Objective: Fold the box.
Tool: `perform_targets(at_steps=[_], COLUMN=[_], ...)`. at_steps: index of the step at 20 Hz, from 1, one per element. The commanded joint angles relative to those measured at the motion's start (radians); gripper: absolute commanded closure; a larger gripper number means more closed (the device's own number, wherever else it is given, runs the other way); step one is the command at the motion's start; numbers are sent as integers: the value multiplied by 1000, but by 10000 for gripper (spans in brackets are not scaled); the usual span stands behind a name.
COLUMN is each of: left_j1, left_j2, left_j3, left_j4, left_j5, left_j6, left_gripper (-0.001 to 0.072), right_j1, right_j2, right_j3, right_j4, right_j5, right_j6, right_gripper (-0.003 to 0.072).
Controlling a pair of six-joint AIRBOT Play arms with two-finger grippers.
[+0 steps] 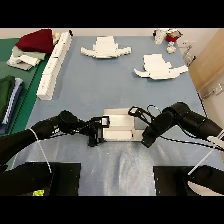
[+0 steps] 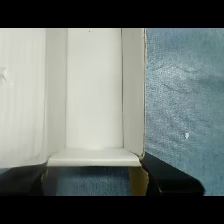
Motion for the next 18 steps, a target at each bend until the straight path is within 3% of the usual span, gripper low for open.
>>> perform_targets(at_steps=[1, 4, 8, 10, 13, 18], left_j1=[0, 0, 0, 0, 0, 0], left_j2=[0, 0, 0, 0, 0, 0], left_j3=[0, 0, 0, 0, 0, 0], left_j4=[0, 0, 0, 0, 0, 0], left_j5=[0, 1, 0, 1, 1, 0], left_j6=[0, 0, 0, 1, 0, 0], left_gripper=[197, 197, 197, 197, 197, 197], right_j1=[-1, -45, -249, -367, -487, -484], right_j2=[31, 59, 62, 62, 62, 58], right_j3=[8, 31, 21, -13, -97, -222], right_j4=[-193, -323, -299, -146, 240, 519], right_j5=[-110, -117, -89, -42, 31, 71], right_j6=[411, 606, 713, 649, 389, 217], right_gripper=[683, 683, 684, 684, 684, 684])
